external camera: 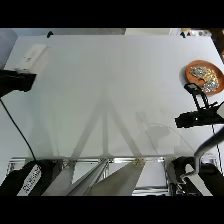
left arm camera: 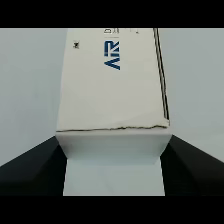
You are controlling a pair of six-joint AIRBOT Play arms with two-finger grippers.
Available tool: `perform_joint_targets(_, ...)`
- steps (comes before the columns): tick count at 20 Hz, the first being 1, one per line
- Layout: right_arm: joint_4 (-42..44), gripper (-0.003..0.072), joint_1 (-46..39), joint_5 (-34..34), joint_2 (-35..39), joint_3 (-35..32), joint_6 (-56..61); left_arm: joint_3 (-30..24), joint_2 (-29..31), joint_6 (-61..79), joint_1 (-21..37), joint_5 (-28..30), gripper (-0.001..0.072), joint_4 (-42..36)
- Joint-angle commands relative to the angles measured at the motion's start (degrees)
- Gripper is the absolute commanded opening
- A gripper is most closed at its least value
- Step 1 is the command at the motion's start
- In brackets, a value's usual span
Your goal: Fold the box and place the chain.
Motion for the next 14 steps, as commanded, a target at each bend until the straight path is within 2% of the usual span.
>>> perform_joint_targets(1,0.0,0.0017,0.0,0.0,0.0,0.0,0.0,-0.4,-1.1,-6.8,5.7,-2.2,0.0001,7.5)
perform_joint_targets(3,0.0,0.0017,0.0,0.0,0.0,0.0,0.0,-0.8,-2.3,-9.4,5.8,-2.1,0.0001,10.7)
perform_joint_targets(8,0.0,0.0017,0.0,0.0,0.0,0.0,0.0,-0.9,-8.1,-9.8,5.8,-3.9,0.0001,11.1)
perform_joint_targets(14,0.0,0.0017,0.0,0.0,0.0,0.0,0.0,-0.9,-16.2,-16.5,5.8,-7.1,0.0001,13.0)
